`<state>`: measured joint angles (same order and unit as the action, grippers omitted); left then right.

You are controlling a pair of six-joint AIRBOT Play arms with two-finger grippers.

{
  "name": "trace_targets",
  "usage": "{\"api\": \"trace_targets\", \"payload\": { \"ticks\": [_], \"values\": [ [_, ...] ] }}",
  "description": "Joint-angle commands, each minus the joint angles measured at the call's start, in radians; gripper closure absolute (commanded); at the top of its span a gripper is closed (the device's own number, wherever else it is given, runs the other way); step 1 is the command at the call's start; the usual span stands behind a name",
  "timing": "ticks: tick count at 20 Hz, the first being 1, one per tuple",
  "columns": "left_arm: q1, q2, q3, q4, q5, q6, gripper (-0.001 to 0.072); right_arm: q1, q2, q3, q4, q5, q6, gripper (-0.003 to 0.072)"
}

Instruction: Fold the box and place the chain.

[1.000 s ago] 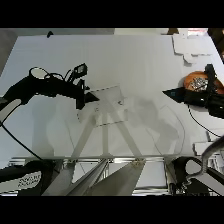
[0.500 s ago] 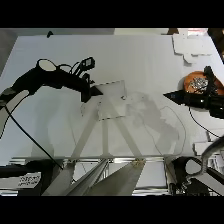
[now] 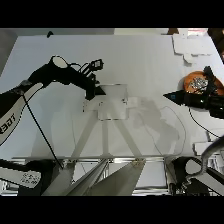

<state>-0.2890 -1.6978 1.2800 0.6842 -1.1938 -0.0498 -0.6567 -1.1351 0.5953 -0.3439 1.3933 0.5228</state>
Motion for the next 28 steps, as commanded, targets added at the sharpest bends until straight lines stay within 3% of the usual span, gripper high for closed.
{"api": "trace_targets", "payload": {
  "ticks": [1,6,11,28],
  "values": [
    [-0.003,-0.016,0.006,0.081,0.069,0.026,0.0707,-0.001,0.000,0.001,0.000,-0.007,-0.001,0.0400],
    [-0.023,-0.040,0.006,0.074,0.044,0.088,0.0707,-0.001,0.000,0.001,0.000,-0.024,-0.004,0.0400],
    [-0.043,-0.089,0.006,-0.051,0.001,0.147,0.0707,-0.001,0.000,0.001,-0.001,-0.025,-0.004,0.0400],
    [-0.045,-0.101,0.006,0.014,0.009,0.180,0.0704,-0.001,0.000,0.001,-0.051,0.002,-0.004,0.0400]
  ]
}}
